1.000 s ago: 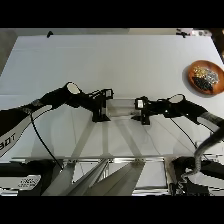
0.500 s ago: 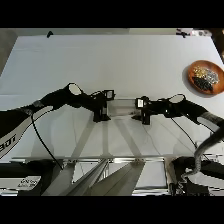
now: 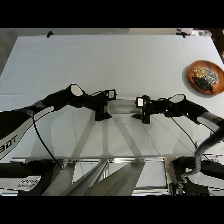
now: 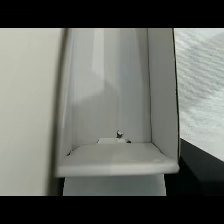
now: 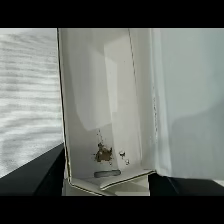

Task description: Fold the box and place the chain.

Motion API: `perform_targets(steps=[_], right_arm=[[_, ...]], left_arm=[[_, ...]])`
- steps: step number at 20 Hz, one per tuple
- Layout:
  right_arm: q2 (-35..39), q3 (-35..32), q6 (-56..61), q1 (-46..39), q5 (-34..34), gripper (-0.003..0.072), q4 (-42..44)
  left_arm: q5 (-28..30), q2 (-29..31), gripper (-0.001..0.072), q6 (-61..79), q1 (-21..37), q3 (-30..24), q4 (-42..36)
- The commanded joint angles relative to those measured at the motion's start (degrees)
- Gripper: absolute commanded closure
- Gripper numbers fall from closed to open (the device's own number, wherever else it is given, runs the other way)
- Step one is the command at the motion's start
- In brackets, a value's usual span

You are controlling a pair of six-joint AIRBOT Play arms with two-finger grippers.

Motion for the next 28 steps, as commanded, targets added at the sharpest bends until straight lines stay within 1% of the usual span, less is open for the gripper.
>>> perform_targets(steps=[1, 3, 5, 7, 9, 28], right_arm=[[0.04, 0.00, -0.07, 0.04, 0.52, 0.0285, -0.09], [0.04, 0.00, -0.07, 0.04, 0.52, 0.0285, -0.09], [0.04, 0.00, -0.07, 0.04, 0.52, 0.0285, -0.09], [0.04, 0.00, -0.07, 0.04, 0.52, 0.0285, -0.09], [0.04, 0.00, -0.07, 0.04, 0.50, 0.0285, -0.09], [0.04, 0.00, -0.04, 0.04, 0.61, 0.0285, -0.09]], left_arm=[[1.62, 0.04, 0.0328, -0.59, -0.46, 0.00, -0.20], [1.64, 0.04, 0.0328, -0.59, -0.46, 0.00, -0.15], [1.68, 0.04, 0.0378, -0.59, -0.44, 0.00, -0.15], [1.68, 0.04, 0.0375, -0.61, -0.44, 0.00, -0.17], [1.64, 0.04, 0.0355, -0.57, -0.44, 0.00, -0.17], [1.60, 0.02, 0.0356, -0.57, -0.42, 0.00, -0.20]])
